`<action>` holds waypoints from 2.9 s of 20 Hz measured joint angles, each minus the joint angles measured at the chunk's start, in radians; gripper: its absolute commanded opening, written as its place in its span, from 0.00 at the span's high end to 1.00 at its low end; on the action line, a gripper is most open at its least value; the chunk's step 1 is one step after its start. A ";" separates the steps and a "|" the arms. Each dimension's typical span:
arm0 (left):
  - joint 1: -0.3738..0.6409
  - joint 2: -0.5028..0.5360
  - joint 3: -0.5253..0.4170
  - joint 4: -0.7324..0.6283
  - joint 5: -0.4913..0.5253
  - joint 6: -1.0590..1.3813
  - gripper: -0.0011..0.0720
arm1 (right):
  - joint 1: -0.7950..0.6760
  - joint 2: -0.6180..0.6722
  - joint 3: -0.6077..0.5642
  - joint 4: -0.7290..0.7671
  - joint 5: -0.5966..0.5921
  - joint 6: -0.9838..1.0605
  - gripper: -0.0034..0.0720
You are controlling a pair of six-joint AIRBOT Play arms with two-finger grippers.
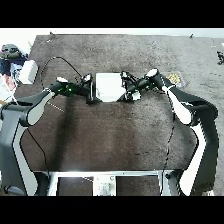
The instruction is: Fold the box and place the chain.
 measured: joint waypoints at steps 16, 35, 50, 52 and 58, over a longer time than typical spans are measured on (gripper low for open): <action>0.000 -0.008 0.000 0.002 0.003 0.021 0.35 | 0.000 0.000 0.000 0.000 0.000 0.000 0.25; 0.000 -0.008 0.000 0.000 0.006 0.025 0.35 | 0.000 0.000 0.000 0.000 0.000 0.000 0.25; -0.001 -0.008 0.000 -0.002 0.006 0.026 0.35 | -0.002 0.000 0.000 0.000 0.015 0.020 0.00; -0.001 -0.008 0.000 -0.002 0.008 0.026 0.35 | -0.007 0.003 0.000 -0.003 0.021 0.033 0.00; -0.001 -0.008 0.000 -0.003 0.010 0.025 0.35 | -0.049 0.032 0.000 -0.027 0.049 0.049 0.01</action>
